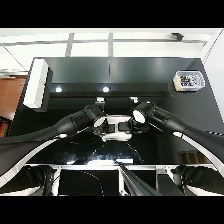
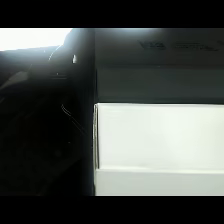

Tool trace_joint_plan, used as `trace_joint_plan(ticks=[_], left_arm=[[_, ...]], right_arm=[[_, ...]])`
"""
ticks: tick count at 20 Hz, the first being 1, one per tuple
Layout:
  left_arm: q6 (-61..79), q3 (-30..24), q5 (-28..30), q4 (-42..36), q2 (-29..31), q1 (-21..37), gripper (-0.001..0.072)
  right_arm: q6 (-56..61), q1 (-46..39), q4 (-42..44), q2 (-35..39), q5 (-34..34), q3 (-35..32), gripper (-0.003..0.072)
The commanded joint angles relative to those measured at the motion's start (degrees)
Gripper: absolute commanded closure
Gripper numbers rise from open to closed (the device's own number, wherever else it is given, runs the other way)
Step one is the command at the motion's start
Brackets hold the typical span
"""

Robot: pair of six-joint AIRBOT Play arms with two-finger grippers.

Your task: Fold the box and place the chain.

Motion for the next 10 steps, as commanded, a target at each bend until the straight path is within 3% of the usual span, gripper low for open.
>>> trace_joint_plan(ticks=[1, 10], left_arm=[[0.0, 0.0, 0.0, 0.0, 0.0, 0.0, 0.0681], [0.0, 0.0, 0.0, 0.0, 0.0, 0.0, 0.0681]], right_arm=[[1.9, 0.2, -1.0, -0.4, 1.0, 0.2, 0.0498], [2.6, 0.2, -0.9, -2.1, -0.2, 0.2, 0.0498]])
